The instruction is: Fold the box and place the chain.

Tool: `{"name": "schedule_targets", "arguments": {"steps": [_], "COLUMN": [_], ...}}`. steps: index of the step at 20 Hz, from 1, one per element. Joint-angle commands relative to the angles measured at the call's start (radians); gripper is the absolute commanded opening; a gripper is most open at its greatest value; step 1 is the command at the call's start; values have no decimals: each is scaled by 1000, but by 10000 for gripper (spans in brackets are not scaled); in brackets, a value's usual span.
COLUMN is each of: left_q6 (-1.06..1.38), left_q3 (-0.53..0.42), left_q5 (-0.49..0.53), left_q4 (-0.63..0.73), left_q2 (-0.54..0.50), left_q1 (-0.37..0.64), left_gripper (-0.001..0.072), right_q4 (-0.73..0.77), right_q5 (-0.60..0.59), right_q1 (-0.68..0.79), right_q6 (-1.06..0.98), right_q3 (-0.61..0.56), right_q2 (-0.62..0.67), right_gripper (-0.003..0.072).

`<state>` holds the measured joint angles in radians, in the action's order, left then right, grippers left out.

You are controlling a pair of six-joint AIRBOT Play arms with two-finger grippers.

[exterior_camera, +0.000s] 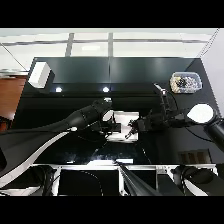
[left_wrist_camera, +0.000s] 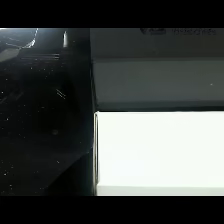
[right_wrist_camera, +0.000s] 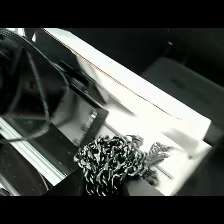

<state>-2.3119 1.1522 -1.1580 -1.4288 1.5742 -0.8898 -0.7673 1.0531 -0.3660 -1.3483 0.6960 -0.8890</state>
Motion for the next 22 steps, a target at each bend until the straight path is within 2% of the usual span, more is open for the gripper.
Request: {"name": "schedule_targets", "arguments": {"steps": [1, 3, 5, 14, 20, 21, 22], "left_q6": [0, 0, 0, 0, 0, 0, 0], "left_q3": [1, 1, 1, 1, 1, 1, 1], "left_q5": [2, 3, 2, 2, 1, 1, 1], "left_q4": [2, 7, 10, 9, 9, 9, 9], "left_q2": [-1, -1, -1, -1, -1, -1, -1], "left_q1": [0, 0, 0, 0, 0, 0, 0], "left_gripper": [27, 27, 26, 27, 27, 27, 27], "right_q4": [-68, -47, -30, -30, -56, -55, -57], "right_q5": [111, 160, 157, 31, 53, 51, 50], "right_q1": [81, 120, 104, -41, -43, -44, -47], "right_q6": [-6, 40, 43, 20, 16, 15, 13], "right_q3": [41, 68, 68, 56, 55, 55, 55], "right_q2": [6, 16, 15, -33, -74, -76, -78], "right_gripper": [214, 215, 212, 213, 215, 369, 590]}}
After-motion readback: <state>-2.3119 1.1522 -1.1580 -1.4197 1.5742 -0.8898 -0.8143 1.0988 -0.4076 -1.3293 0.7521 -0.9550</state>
